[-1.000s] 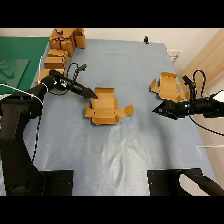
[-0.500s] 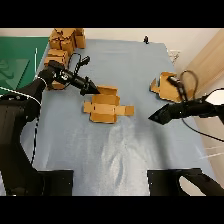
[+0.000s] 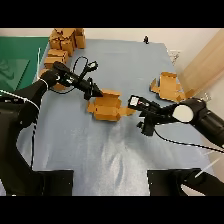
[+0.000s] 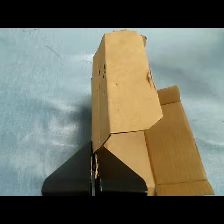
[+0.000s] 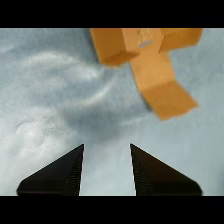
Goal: Fold the box.
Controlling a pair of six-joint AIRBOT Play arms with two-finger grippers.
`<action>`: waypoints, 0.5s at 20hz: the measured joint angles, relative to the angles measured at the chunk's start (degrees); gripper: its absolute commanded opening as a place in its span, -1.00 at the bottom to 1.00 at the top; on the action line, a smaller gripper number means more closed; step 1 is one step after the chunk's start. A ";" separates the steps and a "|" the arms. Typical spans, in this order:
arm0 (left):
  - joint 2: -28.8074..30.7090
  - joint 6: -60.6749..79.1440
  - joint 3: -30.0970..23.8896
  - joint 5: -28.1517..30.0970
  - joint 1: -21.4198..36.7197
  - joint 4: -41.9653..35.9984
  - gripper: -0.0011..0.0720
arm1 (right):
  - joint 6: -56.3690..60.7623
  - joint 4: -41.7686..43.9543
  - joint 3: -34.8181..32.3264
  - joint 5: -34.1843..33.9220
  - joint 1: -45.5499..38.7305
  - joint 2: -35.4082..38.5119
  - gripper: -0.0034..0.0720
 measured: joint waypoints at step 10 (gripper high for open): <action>2.43 4.61 -3.61 0.20 1.88 -3.28 -0.93 | -1.53 -5.05 0.00 -16.94 13.44 -14.23 0.72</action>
